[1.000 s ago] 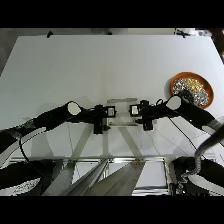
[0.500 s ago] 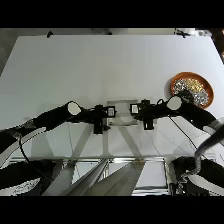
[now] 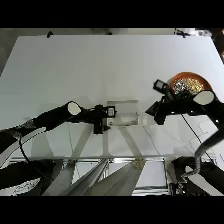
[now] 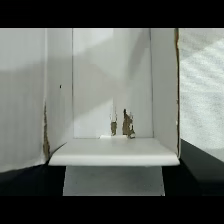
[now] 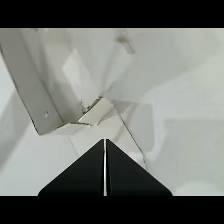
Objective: Fold the box and place the chain.
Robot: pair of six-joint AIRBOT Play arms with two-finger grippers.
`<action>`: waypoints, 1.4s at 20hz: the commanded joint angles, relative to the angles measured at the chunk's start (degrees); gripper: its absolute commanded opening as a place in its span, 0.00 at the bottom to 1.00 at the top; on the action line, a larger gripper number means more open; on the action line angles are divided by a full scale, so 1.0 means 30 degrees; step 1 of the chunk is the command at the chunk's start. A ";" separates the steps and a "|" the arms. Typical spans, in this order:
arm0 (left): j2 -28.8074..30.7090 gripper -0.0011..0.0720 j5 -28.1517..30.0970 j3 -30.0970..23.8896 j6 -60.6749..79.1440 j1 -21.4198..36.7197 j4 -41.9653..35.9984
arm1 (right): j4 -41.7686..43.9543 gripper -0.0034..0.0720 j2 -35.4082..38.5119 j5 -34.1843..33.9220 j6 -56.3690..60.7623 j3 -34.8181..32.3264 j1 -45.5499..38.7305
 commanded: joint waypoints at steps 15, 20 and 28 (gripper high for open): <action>0.0015 0.30 0.0000 -0.0007 -0.0007 -0.0007 0.0000 | -0.3177 0.06 -0.4699 0.0015 1.2845 0.0000 -0.1545; 0.0015 0.30 0.0000 -0.0007 -0.0007 -0.0007 0.0000 | -0.1035 0.06 -0.5085 0.0219 1.1905 0.0000 -0.0838; 0.0015 0.30 0.0000 -0.0007 -0.0007 -0.0007 0.0007 | 0.1501 0.12 -0.4940 0.1792 1.0426 0.0007 0.0102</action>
